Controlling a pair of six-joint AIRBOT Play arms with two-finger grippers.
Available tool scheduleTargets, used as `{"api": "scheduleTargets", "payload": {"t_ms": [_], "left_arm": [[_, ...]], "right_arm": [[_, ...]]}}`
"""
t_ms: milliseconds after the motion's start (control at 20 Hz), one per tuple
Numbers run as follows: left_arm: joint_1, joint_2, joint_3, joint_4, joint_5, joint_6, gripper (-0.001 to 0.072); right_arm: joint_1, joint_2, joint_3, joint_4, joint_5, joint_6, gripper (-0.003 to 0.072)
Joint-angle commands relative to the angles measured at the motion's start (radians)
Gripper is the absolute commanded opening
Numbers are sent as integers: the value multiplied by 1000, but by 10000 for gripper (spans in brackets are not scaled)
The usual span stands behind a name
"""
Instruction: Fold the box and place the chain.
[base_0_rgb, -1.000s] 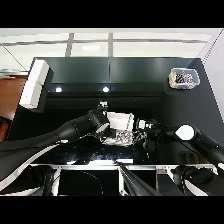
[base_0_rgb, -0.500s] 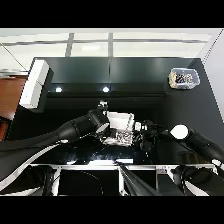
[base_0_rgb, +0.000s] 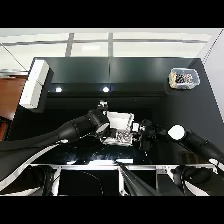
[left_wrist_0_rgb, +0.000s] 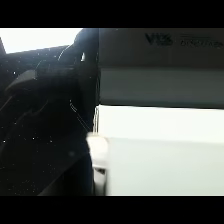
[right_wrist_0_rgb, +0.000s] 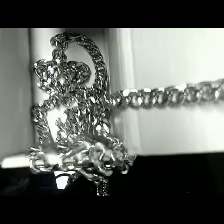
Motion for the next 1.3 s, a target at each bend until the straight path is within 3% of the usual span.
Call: {"api": "scheduleTargets", "payload": {"t_ms": [0,250,450,650,800,950,1000,1050,1100,1250], "left_arm": [[1,-1,0,-7,-5,0,33],[1,-1,0,-7,-5,0,33],[1,-1,0,-7,-5,0,33],[1,-1,0,-7,-5,0,33],[1,-1,0,-7,-5,0,33],[1,-1,0,-7,-5,0,33],[1,-1,0,-7,-5,0,33],[1,-1,0,-7,-5,0,33],[1,-1,0,-7,-6,0,33],[1,-1,0,-7,-8,0,33]], "right_arm": [[2,0,0,-3,17,40,63],[0,38,6,-135,37,274,45],[-43,127,64,-180,157,414,45],[-91,206,184,-178,325,544,45],[-91,222,300,-87,441,597,45],[-91,222,359,-6,450,639,46],[-91,214,356,-12,451,665,146],[-91,207,349,-41,446,695,364],[-93,204,342,-107,431,734,520],[-151,204,336,-373,462,790,553]]}}
